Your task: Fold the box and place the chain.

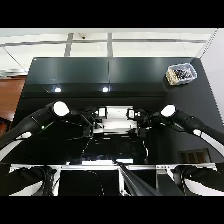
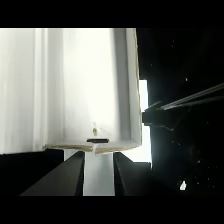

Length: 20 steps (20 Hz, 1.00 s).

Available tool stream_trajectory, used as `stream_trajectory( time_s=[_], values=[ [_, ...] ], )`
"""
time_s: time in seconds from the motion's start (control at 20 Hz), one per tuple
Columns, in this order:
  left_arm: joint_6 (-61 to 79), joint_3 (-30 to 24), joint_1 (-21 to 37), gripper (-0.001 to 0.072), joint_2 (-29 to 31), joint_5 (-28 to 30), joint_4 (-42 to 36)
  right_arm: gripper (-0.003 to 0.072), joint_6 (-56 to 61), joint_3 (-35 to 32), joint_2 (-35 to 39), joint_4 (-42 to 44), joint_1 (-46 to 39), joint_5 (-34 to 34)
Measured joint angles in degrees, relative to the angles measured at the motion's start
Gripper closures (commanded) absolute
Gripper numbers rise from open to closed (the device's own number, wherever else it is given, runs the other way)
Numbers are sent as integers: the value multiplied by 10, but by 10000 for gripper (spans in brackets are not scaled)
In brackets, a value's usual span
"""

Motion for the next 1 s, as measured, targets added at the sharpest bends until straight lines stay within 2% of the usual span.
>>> stream_trajectory(
  time_s=[0.4,0.45,0.5,0.55,0.6,0.65,0.7,0.75,0.85,0.9,0.95,1.0],
  values=[
    [0,0,-25,492,-23,49,-59,549,0,0,0,0,0,0],
    [-1,0,-26,648,-26,49,-62,549,0,0,0,0,0,0],
    [-2,0,-27,675,-29,51,-65,549,0,0,0,0,0,0],
    [-2,0,-28,575,-31,51,-67,549,0,0,0,0,0,0],
    [-2,0,-29,299,-32,52,-68,549,0,0,0,0,0,0],
    [-2,0,-30,261,-33,53,-69,549,0,0,0,0,0,0],
    [-3,0,-30,424,-33,53,-71,549,0,0,0,0,0,0],
    [-2,0,-30,435,-33,53,-71,549,0,0,0,0,0,0],
    [-2,0,-31,355,-32,48,-69,549,0,0,0,0,0,0],
    [-2,0,-31,564,-29,45,-68,549,0,0,0,0,0,0],
    [-3,0,-29,679,-24,42,-64,549,0,0,0,0,0,0],
    [-8,1,-25,679,-16,38,-58,549,0,0,0,0,0,0]
  ],
)
